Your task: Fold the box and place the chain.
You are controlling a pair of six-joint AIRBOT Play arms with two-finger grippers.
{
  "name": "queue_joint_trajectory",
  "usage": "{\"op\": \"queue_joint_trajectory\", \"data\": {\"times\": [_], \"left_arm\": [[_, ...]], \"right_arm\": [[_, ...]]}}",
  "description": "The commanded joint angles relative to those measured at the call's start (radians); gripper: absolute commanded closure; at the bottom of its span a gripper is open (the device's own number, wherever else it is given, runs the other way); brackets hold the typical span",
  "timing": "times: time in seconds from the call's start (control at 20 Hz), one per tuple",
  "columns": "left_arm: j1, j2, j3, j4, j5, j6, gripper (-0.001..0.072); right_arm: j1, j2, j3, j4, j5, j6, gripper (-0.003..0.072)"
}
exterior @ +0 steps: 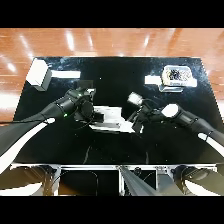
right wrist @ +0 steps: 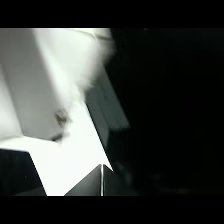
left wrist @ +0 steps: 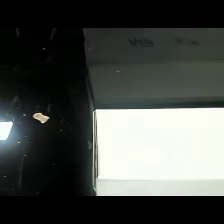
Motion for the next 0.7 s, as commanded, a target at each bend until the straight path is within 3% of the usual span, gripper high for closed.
{"op": "queue_joint_trajectory", "data": {"times": [0.0,0.1,0.25,0.5,0.65], "left_arm": [[0.0,-0.002,0.0,-0.007,-0.011,-0.002,0.069],[0.0,-0.005,0.0,-0.008,-0.008,-0.002,0.0689],[0.001,-0.012,0.0,-0.003,-0.016,-0.002,0.069],[0.0,-0.016,0.0,-0.005,-0.021,-0.002,0.069],[0.0,-0.017,0.0,-0.005,-0.022,-0.002,0.069]], "right_arm": [[-0.148,0.024,0.006,-0.021,0.239,0.38,0.0649],[-0.224,0.027,0.018,0.019,0.444,0.421,0.0649],[-0.32,0.027,0.024,0.048,0.583,0.6,0.0649],[-0.504,0.027,0.011,-0.197,0.55,0.891,0.0649],[-0.504,0.009,-0.039,-0.185,0.435,0.953,0.0649]]}}
